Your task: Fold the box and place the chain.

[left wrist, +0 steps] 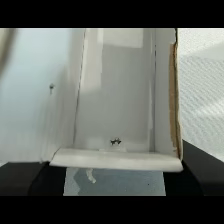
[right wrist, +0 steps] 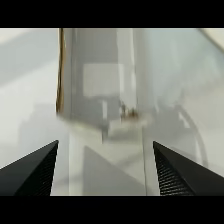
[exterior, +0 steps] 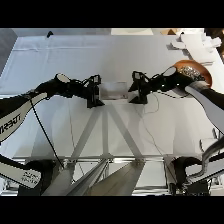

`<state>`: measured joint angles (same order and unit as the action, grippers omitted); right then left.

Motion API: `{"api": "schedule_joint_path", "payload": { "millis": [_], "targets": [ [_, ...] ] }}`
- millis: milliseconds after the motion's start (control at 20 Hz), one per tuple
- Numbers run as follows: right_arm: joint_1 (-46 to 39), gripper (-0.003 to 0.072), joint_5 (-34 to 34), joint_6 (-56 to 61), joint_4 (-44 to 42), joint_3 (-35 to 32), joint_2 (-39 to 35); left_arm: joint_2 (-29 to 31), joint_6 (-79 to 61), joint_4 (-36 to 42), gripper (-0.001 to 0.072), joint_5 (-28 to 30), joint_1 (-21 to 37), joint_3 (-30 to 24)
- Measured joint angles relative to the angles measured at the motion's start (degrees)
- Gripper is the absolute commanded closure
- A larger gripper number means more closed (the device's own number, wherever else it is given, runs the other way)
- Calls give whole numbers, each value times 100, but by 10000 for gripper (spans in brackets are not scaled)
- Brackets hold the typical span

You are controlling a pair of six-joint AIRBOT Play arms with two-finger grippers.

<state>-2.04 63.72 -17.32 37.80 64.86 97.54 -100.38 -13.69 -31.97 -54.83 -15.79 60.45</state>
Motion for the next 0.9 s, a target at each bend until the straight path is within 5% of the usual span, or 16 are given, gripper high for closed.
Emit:
{"api": "schedule_joint_path", "payload": {
  "millis": [150,200,250,550,900],
  "targets": [
    [-162,352,404,227,295,-2,-361,0,0,0,596,0,0,0],
    [-190,571,546,260,363,-2,-505,0,0,0,596,0,0,0],
    [-201,673,688,297,385,-2,-651,0,0,0,596,0,0,0],
    [44,678,1058,509,-284,-2,-1049,0,0,0,596,0,0,0],
    [656,678,-1126,1504,-1178,-2,-671,0,2,2,596,0,0,0]
  ]
}}
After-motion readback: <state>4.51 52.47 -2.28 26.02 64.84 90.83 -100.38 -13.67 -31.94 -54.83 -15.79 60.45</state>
